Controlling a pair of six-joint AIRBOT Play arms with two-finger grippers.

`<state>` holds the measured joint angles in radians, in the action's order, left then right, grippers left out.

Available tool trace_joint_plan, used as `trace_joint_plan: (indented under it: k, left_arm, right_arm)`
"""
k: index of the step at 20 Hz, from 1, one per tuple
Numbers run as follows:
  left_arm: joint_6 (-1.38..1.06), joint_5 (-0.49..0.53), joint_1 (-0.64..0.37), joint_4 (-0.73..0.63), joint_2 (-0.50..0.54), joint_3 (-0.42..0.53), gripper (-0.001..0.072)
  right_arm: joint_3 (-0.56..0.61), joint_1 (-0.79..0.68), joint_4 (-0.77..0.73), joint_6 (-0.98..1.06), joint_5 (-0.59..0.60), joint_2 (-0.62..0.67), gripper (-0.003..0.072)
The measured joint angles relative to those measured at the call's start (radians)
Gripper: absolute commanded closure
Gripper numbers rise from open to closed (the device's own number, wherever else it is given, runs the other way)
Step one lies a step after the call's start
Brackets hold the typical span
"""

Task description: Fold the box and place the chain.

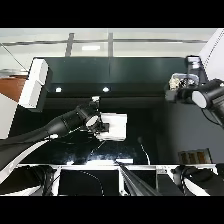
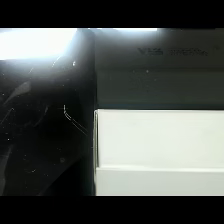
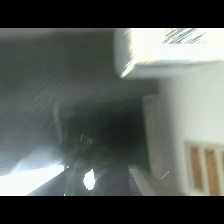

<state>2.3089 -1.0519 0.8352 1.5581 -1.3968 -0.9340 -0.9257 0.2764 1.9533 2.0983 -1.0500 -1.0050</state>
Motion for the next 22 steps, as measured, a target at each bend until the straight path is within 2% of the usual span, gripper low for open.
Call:
trace_joint_plan:
  k: [4, 7, 9, 10, 11, 17, 22]
  left_arm:
    - [0.0, 0.0, 0.0, 0.0, 0.0, 0.0, 0.0683]
    - [0.0, 0.0, 0.0, 0.0, 0.0, 0.0, 0.0683]
    - [0.0, 0.0, 0.0, 0.0, 0.0, 0.0, 0.0683]
    - [0.0, 0.0, 0.0, 0.0, 0.0, 0.0, 0.0683]
    - [0.0, 0.0, 0.0, 0.0, 0.0, 0.0, 0.0682]
    - [0.0, 0.001, 0.0, 0.0, 0.0, 0.0, 0.0683]
    - [0.0, 0.002, 0.0, 0.0, 0.0, 0.0, 0.0682]
  right_arm:
    - [0.006, -0.22, 0.002, 0.011, 0.213, -0.101, -0.0025]
    - [-0.065, -0.354, -0.093, 0.014, 0.283, -0.234, -0.0024]
    - [-0.137, -0.414, -0.148, 0.014, 0.286, -0.327, -0.0022]
    - [-0.176, -0.436, -0.167, 0.008, 0.285, -0.37, 0.0051]
    - [-0.21, -0.451, -0.18, 0.004, 0.282, -0.406, 0.0093]
    - [-0.389, -0.498, -0.22, -0.006, 0.234, -0.591, 0.0093]
    - [-0.46, -0.529, -0.236, 0.004, 0.212, -0.687, 0.0093]
